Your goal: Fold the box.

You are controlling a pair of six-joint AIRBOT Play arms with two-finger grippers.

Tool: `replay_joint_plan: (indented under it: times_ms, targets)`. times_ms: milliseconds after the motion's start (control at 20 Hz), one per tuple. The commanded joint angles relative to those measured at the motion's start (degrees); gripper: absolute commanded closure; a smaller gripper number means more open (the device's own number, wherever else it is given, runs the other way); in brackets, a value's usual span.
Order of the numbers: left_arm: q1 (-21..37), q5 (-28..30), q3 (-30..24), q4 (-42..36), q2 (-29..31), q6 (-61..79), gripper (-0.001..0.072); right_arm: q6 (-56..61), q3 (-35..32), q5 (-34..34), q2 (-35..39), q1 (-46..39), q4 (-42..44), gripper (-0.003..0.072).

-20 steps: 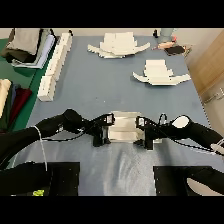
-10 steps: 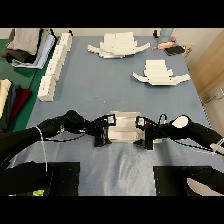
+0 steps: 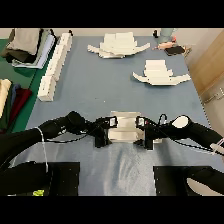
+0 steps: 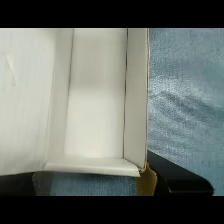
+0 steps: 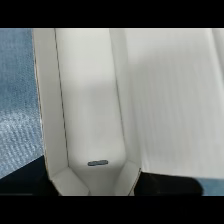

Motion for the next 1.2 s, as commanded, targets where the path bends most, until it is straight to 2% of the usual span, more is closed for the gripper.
replay_joint_plan:
  times_ms: [0, 50, 100, 150, 1150]
  targets:
    - [-0.33, 0.46, -0.02, 0.24, -0.04, 0.35, 0.0017, 0.0, 0.04, 0.02, 0.04, -0.02, 0.0, 0.0147]
    - [-0.31, 0.48, -0.02, 0.24, -0.04, 0.33, 0.0019, 0.0, 0.04, 0.02, 0.04, -0.02, 0.02, 0.0147]
    - [-0.31, 0.52, -0.04, 0.26, -0.04, 0.31, 0.0128, 0.0, 0.04, 0.02, 0.04, -0.02, 0.02, 0.0147]
    - [-0.28, 0.52, -0.13, 0.26, -0.02, 0.33, 0.019, 0.0, 0.02, 0.02, 0.04, -0.02, 0.02, 0.0148]
    - [-0.2, 0.55, -0.13, 0.68, -0.02, -0.04, 0.019, 0.0, 0.04, 0.02, 0.04, -0.02, 0.02, 0.0147]
